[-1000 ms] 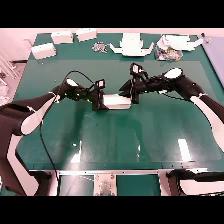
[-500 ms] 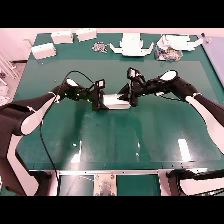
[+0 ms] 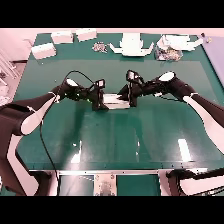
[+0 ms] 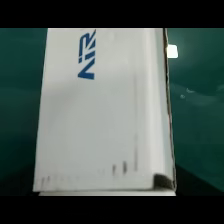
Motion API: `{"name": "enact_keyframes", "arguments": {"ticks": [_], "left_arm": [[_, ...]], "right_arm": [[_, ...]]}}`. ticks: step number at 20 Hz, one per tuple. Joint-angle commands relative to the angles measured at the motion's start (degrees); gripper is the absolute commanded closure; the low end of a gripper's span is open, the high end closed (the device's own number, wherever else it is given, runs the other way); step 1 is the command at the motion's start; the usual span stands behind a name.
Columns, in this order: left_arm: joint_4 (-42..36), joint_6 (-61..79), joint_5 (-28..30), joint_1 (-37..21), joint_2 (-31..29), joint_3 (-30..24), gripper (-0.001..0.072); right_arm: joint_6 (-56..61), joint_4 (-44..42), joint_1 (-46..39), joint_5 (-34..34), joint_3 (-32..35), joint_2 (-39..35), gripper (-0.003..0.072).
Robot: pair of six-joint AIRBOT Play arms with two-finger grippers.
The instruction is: Fold the box and place the chain.
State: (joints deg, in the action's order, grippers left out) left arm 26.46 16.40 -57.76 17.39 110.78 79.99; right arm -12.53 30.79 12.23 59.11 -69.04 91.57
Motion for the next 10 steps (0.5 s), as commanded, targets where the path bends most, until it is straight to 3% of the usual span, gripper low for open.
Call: {"name": "enact_keyframes", "arguments": {"ticks": [1,10], "left_arm": [[0.1,0.1,-0.2,0.0,0.0,0.0,0.0241],[0.1,0.1,-0.2,0.0,0.0,0.0,0.0241]], "right_arm": [[-1.7,-1.9,0.0,-1.3,-0.1,0.1,0.0478],[-1.6,-1.7,0.0,-1.2,0.1,1.7,0.0497]]}}
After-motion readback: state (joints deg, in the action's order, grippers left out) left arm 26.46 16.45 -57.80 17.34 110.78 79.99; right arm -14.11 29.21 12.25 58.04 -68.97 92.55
